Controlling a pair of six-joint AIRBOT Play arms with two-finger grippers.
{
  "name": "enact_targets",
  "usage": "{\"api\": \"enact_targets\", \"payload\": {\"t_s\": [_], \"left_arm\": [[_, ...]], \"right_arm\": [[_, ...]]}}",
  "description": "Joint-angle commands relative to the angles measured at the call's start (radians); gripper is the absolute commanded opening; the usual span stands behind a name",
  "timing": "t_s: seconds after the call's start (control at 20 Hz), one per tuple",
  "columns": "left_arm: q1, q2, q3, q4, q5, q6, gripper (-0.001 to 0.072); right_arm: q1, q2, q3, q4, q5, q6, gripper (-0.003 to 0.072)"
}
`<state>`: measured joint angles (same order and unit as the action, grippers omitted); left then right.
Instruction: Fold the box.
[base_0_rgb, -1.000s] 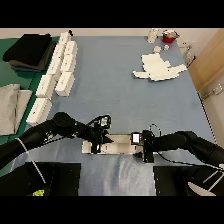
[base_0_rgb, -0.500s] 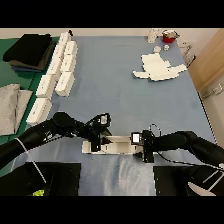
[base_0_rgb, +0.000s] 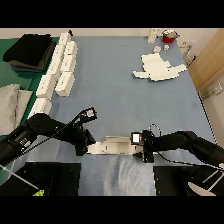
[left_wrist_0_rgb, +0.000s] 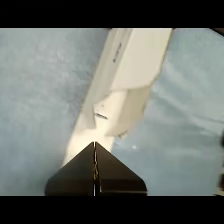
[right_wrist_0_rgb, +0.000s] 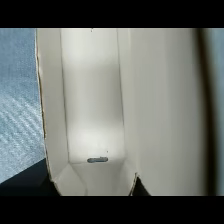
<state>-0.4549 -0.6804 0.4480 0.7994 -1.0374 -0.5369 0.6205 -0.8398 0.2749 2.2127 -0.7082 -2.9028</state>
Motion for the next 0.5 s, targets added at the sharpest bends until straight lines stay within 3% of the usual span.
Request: {"api": "enact_targets", "payload": {"t_s": [0.0, 0.15, 0.3, 0.45], "left_arm": [[-0.008, 0.048, 0.0, -0.049, -0.141, -0.214, 0.0011], [-0.095, -0.028, 0.001, -0.246, -0.08, -0.25, 0.0011], [-0.137, -0.167, 0.031, -0.446, -0.026, -0.231, 0.001], [-0.135, -0.293, 0.114, -0.486, 0.027, -0.227, 0.001]], "right_arm": [[0.001, 0.0, 0.0, -0.002, 0.0, 0.0, 0.0435], [0.001, -0.001, 0.0, -0.002, 0.0, 0.0, 0.0434], [0.001, 0.0, 0.0, -0.002, 0.0, 0.0, 0.0435], [0.001, 0.0, 0.0, -0.002, 0.0, 0.0, 0.0434]]}}
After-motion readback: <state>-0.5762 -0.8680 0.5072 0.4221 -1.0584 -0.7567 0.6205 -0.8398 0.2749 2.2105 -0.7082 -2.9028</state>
